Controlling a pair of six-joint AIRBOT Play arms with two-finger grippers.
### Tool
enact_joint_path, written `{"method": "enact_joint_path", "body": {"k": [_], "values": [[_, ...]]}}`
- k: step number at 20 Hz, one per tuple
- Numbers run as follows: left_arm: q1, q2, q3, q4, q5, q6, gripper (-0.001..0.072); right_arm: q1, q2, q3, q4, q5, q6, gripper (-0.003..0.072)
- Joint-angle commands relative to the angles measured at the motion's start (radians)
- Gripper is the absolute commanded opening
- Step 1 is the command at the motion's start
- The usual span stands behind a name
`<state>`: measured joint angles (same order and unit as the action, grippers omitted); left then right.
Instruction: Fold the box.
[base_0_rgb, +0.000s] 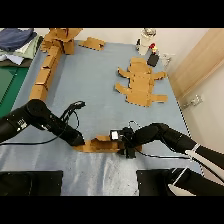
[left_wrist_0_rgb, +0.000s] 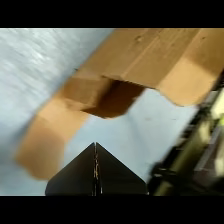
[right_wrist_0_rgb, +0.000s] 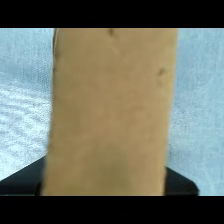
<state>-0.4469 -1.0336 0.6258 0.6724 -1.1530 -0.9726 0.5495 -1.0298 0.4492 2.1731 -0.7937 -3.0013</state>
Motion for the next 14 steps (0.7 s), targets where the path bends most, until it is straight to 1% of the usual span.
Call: {"method": "enact_joint_path", "body": {"k": [1,2,4,6,7,9,10,12,14], "values": [[-0.057,0.0,-0.085,-0.319,0.003,-0.12,0.0012,0.001,0.001,0.0,0.0,0.0,0.0,0.0515],[-0.088,0.0,-0.116,-0.43,0.066,-0.109,0.0011,0.001,0.001,0.0,0.0,0.0,0.0,0.0515],[-0.137,0.0,-0.152,-0.638,0.202,0.001,0.0012,0.001,0.001,0.0,0.0,0.0,0.0,0.0515],[-0.159,0.0,-0.154,-0.745,0.352,0.094,0.0011,0.001,0.001,0.0,0.0,0.0,0.0,0.0515],[-0.158,-0.002,-0.154,-0.77,0.42,0.124,0.0011,0.001,0.001,0.0,0.0,0.0,0.0,0.0515],[-0.158,-0.009,-0.154,-0.76,0.539,0.147,0.0011,0.001,0.001,0.0,0.0,0.0,0.0,0.0515],[-0.158,-0.018,-0.154,-0.758,0.581,0.15,0.0011,0.001,0.001,0.0,0.0,0.0,0.0,0.0515],[-0.158,-0.043,-0.152,-0.759,0.631,0.172,0.0011,0.001,0.001,0.0,0.0,0.0,0.0,0.0515],[-0.158,-0.075,-0.145,-0.758,0.637,0.173,0.0011,0.001,0.001,0.0,0.0,0.0,0.0,0.0515]]}}
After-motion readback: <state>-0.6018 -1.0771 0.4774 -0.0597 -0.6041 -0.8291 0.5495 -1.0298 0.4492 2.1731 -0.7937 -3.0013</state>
